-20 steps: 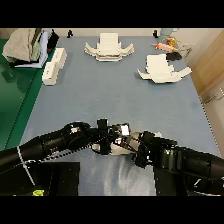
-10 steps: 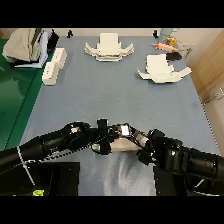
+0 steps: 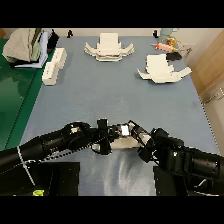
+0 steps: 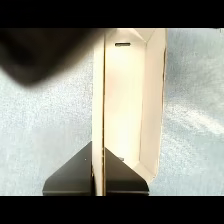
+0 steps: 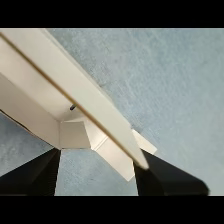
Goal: Fold the box.
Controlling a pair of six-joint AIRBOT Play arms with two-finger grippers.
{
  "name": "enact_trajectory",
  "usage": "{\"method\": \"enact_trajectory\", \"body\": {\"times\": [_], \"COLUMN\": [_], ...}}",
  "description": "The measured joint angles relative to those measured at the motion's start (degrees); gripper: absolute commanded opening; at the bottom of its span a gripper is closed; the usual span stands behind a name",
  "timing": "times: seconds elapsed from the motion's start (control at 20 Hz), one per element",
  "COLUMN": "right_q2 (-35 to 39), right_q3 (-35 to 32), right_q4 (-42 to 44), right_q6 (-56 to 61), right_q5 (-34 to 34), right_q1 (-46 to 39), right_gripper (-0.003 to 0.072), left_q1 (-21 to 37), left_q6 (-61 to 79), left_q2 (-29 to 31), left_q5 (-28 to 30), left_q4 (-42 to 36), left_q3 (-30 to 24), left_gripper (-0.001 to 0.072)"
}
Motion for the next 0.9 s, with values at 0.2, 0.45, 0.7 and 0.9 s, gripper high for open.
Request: {"method": "enact_trajectory", "body": {"times": [0.2,0.45,0.7,0.9], "right_q2": [1.1,2.8,3.5,3.6], "right_q3": [0.0,0.0,0.0,0.0], "right_q4": [-0.4,1.7,5.3,6.7], "right_q6": [1.5,1.5,-7.6,-12.8], "right_q5": [-0.6,-3.9,-6.6,-8.0], "right_q1": [-0.7,-4.9,-9.4,-10.4], "right_gripper": [0.0654,0.0653,0.0654,0.0654], "left_q1": [0.0,0.0,0.0,0.0], "left_q6": [0.0,0.0,0.0,0.0], "left_q2": [0.0,0.0,0.0,0.0], "left_q5": [0.0,0.0,0.0,0.0], "left_q4": [0.0,0.0,0.0,0.0], "left_q3": [0.0,0.0,0.0,0.0], "left_gripper": [0.0016,0.0016,0.0016,0.0017]}}
